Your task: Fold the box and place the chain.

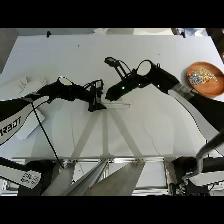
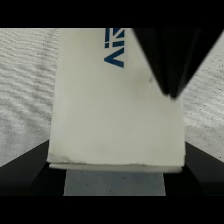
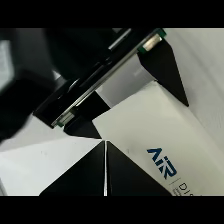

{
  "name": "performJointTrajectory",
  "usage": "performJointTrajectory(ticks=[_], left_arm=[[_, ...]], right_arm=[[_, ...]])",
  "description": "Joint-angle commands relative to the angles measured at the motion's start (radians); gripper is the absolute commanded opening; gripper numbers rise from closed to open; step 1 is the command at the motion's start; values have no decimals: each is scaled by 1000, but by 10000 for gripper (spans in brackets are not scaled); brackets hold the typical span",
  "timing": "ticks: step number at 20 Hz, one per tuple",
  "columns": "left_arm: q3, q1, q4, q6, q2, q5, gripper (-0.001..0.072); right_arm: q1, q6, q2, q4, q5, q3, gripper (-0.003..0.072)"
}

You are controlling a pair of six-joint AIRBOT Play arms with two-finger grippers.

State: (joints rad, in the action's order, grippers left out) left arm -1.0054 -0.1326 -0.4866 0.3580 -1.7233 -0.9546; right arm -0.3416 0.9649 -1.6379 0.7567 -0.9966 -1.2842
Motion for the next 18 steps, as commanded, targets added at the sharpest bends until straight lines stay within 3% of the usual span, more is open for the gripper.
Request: performJointTrajectory(ticks=[1,8,12,15,18], left_arm=[[0,0,0,0,1,0,216],[0,0,0,0,1,0,216],[0,0,0,0,1,0,216],[0,0,0,0,1,0,216],[0,0,0,0,1,0,216]], right_arm=[[-22,35,0,-34,145,110,17],[-22,74,24,-39,195,146,18],[1,70,121,-40,259,146,16],[49,11,210,-33,236,152,15],[108,-5,257,-35,222,230,15]])
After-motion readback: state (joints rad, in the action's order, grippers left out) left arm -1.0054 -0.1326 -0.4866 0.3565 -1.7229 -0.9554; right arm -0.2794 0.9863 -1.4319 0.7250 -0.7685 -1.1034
